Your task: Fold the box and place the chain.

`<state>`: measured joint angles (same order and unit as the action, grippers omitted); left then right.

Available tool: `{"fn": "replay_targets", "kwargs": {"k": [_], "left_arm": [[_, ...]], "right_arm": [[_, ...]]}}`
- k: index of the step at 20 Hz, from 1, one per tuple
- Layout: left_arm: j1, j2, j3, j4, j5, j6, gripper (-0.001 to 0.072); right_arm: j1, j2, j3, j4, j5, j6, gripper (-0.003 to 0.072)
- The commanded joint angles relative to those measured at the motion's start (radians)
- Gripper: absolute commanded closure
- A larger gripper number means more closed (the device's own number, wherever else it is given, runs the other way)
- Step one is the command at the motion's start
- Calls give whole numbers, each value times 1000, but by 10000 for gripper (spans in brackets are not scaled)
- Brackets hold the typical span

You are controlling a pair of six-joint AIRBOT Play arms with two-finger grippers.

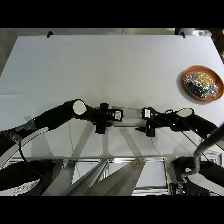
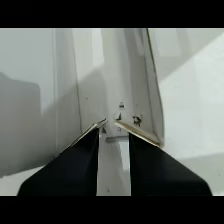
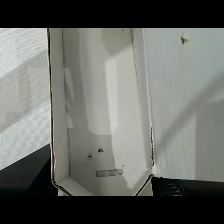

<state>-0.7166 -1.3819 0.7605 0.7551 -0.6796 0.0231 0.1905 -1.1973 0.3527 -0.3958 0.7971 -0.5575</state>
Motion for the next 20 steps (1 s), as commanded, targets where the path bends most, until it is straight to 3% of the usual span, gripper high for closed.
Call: {"fn": "replay_targets", "kwargs": {"k": [1, 13, 16, 20], "left_arm": [[-14, -2, 0, -30, 40, 0, 521], [-46, -37, 0, -37, 40, 0, 496], [-46, -37, 0, -37, 46, 0, 292], [-46, -37, 0, -37, 56, 0, 249]], "right_arm": [[0, 0, 0, 0, 0, 0, 216], [0, 0, 0, 0, 0, 0, 216], [0, 0, 0, 0, 0, 0, 216], [0, 0, 0, 0, 0, 0, 216]]}}
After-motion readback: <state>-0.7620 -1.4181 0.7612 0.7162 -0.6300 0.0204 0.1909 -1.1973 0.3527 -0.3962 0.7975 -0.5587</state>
